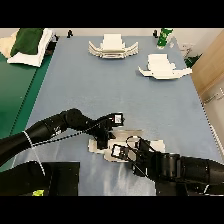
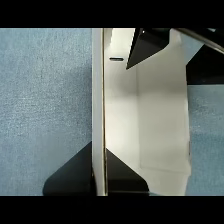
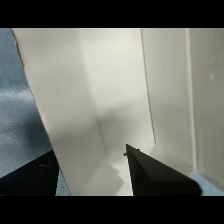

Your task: Fold the box.

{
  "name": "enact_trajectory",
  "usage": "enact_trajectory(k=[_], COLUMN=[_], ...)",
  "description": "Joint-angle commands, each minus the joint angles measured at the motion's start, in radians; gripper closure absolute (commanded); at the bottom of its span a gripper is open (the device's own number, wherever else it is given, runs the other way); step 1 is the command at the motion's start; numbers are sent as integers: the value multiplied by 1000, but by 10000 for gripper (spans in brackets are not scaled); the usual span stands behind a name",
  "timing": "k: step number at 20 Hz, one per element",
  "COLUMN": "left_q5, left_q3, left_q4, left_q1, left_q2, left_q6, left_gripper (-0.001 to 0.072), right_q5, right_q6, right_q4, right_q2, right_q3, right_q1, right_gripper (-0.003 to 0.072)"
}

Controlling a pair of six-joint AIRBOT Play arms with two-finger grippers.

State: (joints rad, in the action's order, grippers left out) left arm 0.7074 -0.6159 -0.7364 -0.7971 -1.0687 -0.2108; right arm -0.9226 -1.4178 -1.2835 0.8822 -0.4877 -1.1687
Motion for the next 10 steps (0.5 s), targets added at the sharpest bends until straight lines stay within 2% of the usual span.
enact_trajectory(k=[1, 5, 10], left_q5=[0, 0, 0], left_q3=[0, 0, 0], left_q4=[0, 0, 0], left_q1=[1, 1, 1], left_q2=[0, 0, 1], left_q6=[0, 0, 0], left_gripper=[696, 696, 696], right_q5=[-68, -95, -180], right_q6=[144, 368, 451], right_q4=[46, 67, 72], right_q2=[-1, -38, -50], right_q3=[-34, -69, -82], right_q1=[-3, -3, -3], right_gripper=[96, 95, 92])
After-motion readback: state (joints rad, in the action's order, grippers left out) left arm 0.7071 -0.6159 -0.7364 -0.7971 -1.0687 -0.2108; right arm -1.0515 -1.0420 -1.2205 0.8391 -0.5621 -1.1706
